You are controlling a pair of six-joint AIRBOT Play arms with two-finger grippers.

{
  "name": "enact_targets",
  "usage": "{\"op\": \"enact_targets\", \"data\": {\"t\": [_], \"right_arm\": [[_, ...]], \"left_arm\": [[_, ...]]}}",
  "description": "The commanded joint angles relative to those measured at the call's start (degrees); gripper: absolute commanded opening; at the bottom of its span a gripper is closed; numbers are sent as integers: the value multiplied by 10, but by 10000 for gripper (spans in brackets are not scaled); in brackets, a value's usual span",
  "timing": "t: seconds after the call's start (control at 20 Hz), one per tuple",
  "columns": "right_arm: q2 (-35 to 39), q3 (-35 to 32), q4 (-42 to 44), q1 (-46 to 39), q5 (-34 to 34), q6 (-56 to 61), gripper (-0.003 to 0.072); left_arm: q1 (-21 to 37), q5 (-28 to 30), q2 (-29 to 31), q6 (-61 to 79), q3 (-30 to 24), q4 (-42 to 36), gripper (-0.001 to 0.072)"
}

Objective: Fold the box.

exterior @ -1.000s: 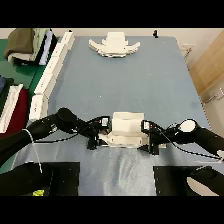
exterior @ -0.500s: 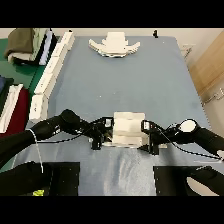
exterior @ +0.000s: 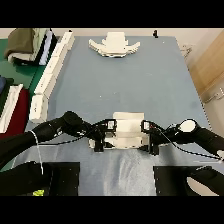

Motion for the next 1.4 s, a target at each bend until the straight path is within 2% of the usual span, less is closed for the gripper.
{"op": "enact_targets", "data": {"t": [0.0,0.4,0.45,0.5,0.55,0.6,0.7,0.75,0.9,1.05,1.2,1.35], "right_arm": [[0,0,1,0,0,1,604],[0,0,1,0,0,1,604],[0,1,1,0,0,1,604],[0,1,1,0,0,1,604],[0,1,1,0,0,1,604],[0,0,1,0,0,1,604],[0,0,1,0,0,1,604],[0,1,1,0,0,1,604],[0,0,1,0,0,1,604],[0,0,1,0,0,1,604],[0,1,1,0,0,1,604],[0,1,1,0,0,1,604]], "left_arm": [[-3,1,0,0,0,-2,695],[-3,14,0,-1,0,-2,694],[-2,17,0,-2,0,0,657],[-2,19,1,-19,0,14,374],[-2,25,5,-44,0,41,136],[-2,31,10,-77,0,73,106],[-2,40,25,-172,0,148,103],[-2,38,34,-213,0,187,16],[-2,29,75,-372,0,301,15],[-1,6,144,-632,1,438,15],[38,-83,210,-928,1,535,15],[119,-185,251,-1070,1,534,15]]}}
